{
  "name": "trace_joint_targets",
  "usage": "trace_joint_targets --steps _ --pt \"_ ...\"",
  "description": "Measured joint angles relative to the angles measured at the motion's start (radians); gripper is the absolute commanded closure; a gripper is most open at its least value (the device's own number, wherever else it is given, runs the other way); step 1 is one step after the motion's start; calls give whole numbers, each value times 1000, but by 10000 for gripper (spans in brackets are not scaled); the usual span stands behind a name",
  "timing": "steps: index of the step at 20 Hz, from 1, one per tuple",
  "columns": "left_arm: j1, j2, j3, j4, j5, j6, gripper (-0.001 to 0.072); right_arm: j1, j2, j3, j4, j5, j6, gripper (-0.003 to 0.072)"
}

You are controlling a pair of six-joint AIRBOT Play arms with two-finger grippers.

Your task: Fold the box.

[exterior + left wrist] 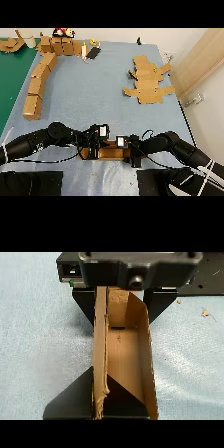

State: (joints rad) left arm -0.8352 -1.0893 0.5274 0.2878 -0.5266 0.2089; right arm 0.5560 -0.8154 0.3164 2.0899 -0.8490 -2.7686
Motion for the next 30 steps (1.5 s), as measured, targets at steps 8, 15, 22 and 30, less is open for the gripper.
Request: trace_joint_targets --steps 8,15,22,30 --pt "0 0 1 -2 -16 0 632 0 0 0 0 0 0 229" --pt "0 6 1 14 27 -29 219 0 0 0 0 0 1 229" --pt "83 177 1 299 19 -401 376 0 0 0 0 0 1 229" --pt "68 291 -34 478 -397 -1308 699 0 0 0 0 -1 0 229"
